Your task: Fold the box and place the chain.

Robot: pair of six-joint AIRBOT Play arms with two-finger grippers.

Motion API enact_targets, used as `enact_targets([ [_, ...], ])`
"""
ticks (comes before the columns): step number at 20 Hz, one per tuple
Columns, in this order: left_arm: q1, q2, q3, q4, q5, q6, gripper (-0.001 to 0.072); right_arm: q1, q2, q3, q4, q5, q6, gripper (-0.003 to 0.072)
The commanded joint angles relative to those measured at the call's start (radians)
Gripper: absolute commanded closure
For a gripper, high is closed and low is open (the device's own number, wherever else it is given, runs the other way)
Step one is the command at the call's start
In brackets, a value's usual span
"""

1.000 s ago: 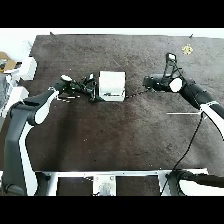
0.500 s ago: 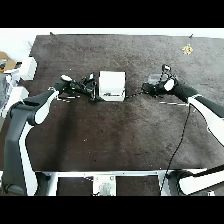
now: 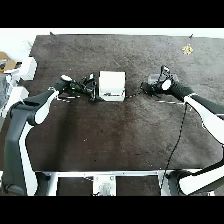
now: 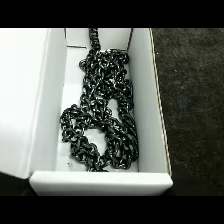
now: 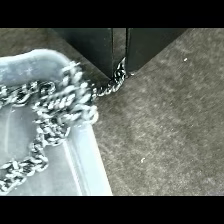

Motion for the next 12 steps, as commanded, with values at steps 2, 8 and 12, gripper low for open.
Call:
enact_targets([
  [2,0.000,0.000,0.001,0.000,0.000,0.000,0.0422,0.029,0.103,0.002,-0.047,-0.043,-0.004,0.0681],
  [8,0.000,0.000,0.000,0.001,0.000,0.000,0.0422,0.153,0.357,0.002,-0.053,-0.109,-0.060,0.0681],
  [12,0.000,0.000,0.001,0.000,0.000,0.000,0.0422,0.290,0.454,0.003,-0.052,-0.255,-0.087,0.0681],
])
